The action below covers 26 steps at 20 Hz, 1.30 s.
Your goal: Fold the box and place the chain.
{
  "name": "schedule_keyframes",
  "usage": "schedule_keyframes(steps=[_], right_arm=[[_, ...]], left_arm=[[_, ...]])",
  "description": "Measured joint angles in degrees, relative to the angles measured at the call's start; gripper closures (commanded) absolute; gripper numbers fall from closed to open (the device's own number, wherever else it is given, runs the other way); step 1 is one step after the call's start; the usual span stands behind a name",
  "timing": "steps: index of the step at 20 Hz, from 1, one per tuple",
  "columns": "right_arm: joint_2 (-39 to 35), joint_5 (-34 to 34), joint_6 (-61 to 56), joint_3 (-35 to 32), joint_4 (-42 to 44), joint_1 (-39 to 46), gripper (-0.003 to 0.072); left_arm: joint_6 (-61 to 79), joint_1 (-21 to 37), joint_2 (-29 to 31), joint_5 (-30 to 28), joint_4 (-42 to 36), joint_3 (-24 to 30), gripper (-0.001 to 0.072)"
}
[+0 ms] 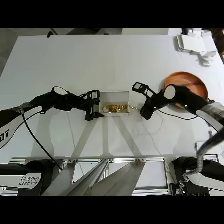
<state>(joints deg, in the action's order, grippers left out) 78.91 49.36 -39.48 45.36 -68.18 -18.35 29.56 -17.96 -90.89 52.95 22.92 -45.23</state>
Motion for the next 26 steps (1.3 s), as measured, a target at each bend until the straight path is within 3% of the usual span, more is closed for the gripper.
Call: schedule_keyframes(steps=[1, 2, 8, 14, 20, 23, 26], right_arm=[[0.55, -0.35, -0.02, -0.02, -0.31, -0.17, 0.0667], [1.03, -0.74, -0.31, -0.02, -0.52, -0.26, 0.0676], [1.11, -1.16, -1.03, -0.28, -0.63, -0.66, 0.0678], [-7.48, 0.13, -1.25, -0.26, 3.13, -0.66, 0.0678], [-16.79, -0.7, 2.47, -0.17, 19.61, -0.85, 0.0677], [-18.14, -1.55, 8.09, -0.17, 32.17, -2.1, 0.0676], [-17.33, -3.78, 11.08, -0.09, 38.38, -3.61, 0.0659]], left_arm=[[0.0, 0.0, 0.0, 0.0, 0.02, 0.0, 0.0602], [0.02, 0.0, 0.0, 0.0, 0.02, 0.0, 0.0602], [0.0, 0.0, 0.0, 0.0, 0.02, 0.0, 0.0602], [0.0, 0.0, 0.0, 0.0, 0.02, 0.0, 0.0602], [0.0, 0.0, 0.0, 0.0, 0.0, 0.0, 0.0602], [0.0, 0.0, 0.0, 0.0, 0.02, 0.0, 0.0602], [0.0, 0.0, 0.0, 0.0, 0.02, 0.0, 0.0602]])
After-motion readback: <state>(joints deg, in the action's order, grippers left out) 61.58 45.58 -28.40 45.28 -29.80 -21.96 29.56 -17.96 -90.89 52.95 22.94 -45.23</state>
